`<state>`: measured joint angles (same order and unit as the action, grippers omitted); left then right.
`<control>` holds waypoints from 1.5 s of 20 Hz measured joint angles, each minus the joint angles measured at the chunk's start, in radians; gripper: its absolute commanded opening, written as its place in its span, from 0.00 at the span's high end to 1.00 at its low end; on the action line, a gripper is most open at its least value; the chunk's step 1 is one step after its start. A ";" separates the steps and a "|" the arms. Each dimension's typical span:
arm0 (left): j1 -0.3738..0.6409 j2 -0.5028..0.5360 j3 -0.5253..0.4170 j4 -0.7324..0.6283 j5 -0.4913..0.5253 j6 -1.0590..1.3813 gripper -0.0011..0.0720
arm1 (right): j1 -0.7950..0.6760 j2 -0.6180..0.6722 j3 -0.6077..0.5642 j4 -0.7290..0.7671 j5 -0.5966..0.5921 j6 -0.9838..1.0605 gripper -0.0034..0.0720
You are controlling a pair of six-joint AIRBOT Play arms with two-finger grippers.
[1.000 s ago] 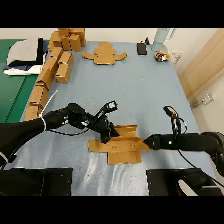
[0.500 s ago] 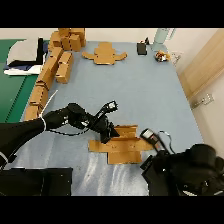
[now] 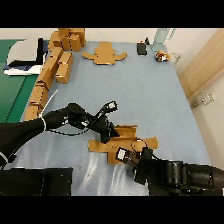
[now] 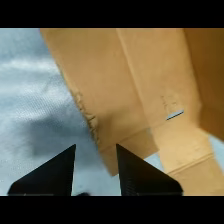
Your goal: Fold the box.
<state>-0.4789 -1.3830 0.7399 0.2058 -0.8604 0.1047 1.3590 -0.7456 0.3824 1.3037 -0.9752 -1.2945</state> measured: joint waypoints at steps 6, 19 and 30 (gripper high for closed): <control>0.000 0.000 0.000 0.000 0.000 0.000 0.97 | 0.016 -0.029 0.004 -0.133 0.026 0.003 0.44; 0.000 0.000 0.000 0.000 0.000 0.000 0.97 | 0.018 -0.027 0.005 -0.005 0.029 -0.073 0.41; 0.000 0.000 0.000 0.000 0.000 0.000 0.97 | 0.018 -0.077 0.005 -0.085 0.029 -0.076 0.41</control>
<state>-0.4789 -1.3830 0.7399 0.2054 -0.8600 0.1047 1.3766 -0.8230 0.3878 1.2186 -0.9463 -1.3701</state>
